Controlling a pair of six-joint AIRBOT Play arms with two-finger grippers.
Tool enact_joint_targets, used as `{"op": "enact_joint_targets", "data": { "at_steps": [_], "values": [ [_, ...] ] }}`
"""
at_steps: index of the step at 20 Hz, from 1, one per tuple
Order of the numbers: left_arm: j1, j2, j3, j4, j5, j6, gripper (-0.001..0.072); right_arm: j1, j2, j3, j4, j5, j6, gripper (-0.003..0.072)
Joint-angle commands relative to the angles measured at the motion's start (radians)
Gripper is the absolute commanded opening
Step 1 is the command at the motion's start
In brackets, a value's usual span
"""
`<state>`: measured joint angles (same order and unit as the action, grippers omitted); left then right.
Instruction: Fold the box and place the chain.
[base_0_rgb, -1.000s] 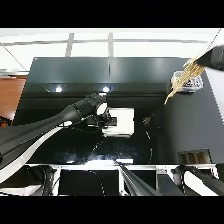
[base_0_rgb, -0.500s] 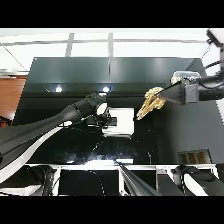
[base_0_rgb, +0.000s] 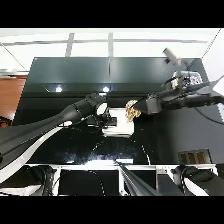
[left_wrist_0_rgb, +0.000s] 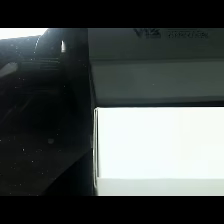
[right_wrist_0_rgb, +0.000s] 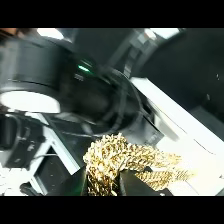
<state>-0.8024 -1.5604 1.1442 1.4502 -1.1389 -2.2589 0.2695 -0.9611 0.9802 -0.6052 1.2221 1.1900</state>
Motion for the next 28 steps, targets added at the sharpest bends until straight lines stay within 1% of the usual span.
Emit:
{"op": "enact_joint_targets", "data": {
  "at_steps": [1, 4, 6, 10, 11, 13, 14, 15, 16, 17, 18, 19, 23, 25, 28],
  "values": [
    [0.000, 0.000, 0.000, 0.000, 0.000, 0.000, 0.0026, 0.048, -0.042, -0.098, -0.024, -0.109, 0.022, 0.0012],
    [0.000, 0.000, 0.000, 0.000, 0.000, 0.000, 0.0026, 0.053, -0.069, -0.165, -0.032, -0.174, 0.023, 0.0012],
    [0.000, 0.000, 0.000, 0.000, 0.000, 0.000, 0.0026, 0.053, -0.092, -0.193, -0.033, -0.193, 0.023, 0.0011],
    [0.000, 0.000, 0.000, 0.000, 0.002, 0.000, 0.0026, 0.080, -0.139, -0.197, -0.036, -0.243, 0.030, 0.0015],
    [0.000, 0.000, 0.000, 0.000, 0.002, 0.000, 0.0026, 0.082, -0.145, -0.197, -0.035, -0.251, 0.034, 0.0028],
    [0.000, 0.000, 0.000, 0.000, 0.004, 0.000, 0.0026, 0.081, -0.150, -0.197, -0.047, -0.251, 0.048, 0.0028],
    [0.000, 0.000, 0.000, 0.000, 0.004, 0.000, 0.0026, 0.081, -0.150, -0.197, -0.048, -0.249, 0.054, 0.0154],
    [0.000, 0.000, 0.000, 0.000, 0.004, 0.000, 0.0026, 0.078, -0.150, -0.196, -0.050, -0.232, 0.053, 0.0401],
    [0.000, 0.000, 0.000, 0.000, 0.004, 0.000, 0.0026, 0.063, -0.149, -0.186, -0.066, -0.192, 0.053, 0.0411],
    [0.000, 0.000, 0.000, 0.000, 0.004, 0.000, 0.0026, 0.027, -0.144, -0.161, -0.096, -0.115, 0.053, 0.0411],
    [0.000, 0.000, 0.000, 0.000, 0.004, 0.000, 0.0026, -0.021, -0.126, -0.137, -0.129, -0.040, 0.052, 0.0410],
    [0.000, 0.000, 0.000, 0.000, 0.004, 0.000, 0.0026, -0.087, -0.090, -0.114, -0.172, 0.009, 0.052, 0.0411],
    [0.000, 0.000, 0.000, -0.006, 0.003, 0.000, 0.0026, -0.356, 0.098, -0.104, -0.349, 0.028, 0.052, 0.0410],
    [0.001, -0.001, 0.000, 0.001, 0.003, 0.005, 0.0026, -0.419, 0.147, -0.116, -0.372, 0.027, 0.052, 0.0410],
    [0.001, -0.001, 0.000, 0.008, 0.019, 0.003, 0.0028, -0.430, 0.154, -0.128, -0.368, 0.010, 0.052, 0.0410]
  ]
}}
